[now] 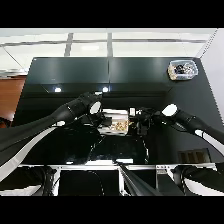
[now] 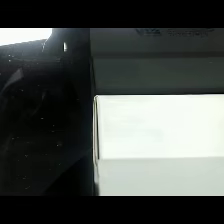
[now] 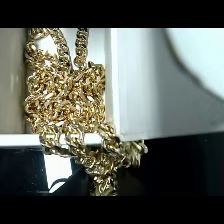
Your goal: Fold the box and place the chain.
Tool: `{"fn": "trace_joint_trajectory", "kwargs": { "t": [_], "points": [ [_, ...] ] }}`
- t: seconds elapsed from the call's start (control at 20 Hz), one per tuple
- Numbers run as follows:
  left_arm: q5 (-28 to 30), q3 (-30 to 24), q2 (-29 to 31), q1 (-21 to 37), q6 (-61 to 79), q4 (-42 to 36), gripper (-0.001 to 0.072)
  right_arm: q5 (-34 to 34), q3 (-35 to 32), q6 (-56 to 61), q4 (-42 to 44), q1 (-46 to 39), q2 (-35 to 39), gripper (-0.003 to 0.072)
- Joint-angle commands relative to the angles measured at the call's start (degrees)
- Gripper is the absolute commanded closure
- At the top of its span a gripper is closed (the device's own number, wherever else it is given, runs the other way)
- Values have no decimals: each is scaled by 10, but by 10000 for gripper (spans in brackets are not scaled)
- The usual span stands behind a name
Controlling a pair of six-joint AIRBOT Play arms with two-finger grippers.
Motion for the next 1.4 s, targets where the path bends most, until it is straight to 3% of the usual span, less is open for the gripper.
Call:
{"fn": "trace_joint_trajectory", "kwargs": {
  "t": [0.0,0.15,0.3,0.6,0.85,1.35],
  "points": [
    [1,1,0,0,0,1,681,2,0,34,-7,1,-1,627],
    [1,1,0,0,0,1,681,2,1,155,-26,-3,14,667],
    [1,1,0,0,0,1,681,14,1,340,-110,-14,66,668],
    [2,1,0,0,0,1,681,187,9,518,-119,-37,208,668],
    [2,1,0,0,0,1,681,260,39,536,27,-37,266,668],
    [2,1,0,0,0,-12,681,240,126,504,262,-37,267,668]
  ]
}}
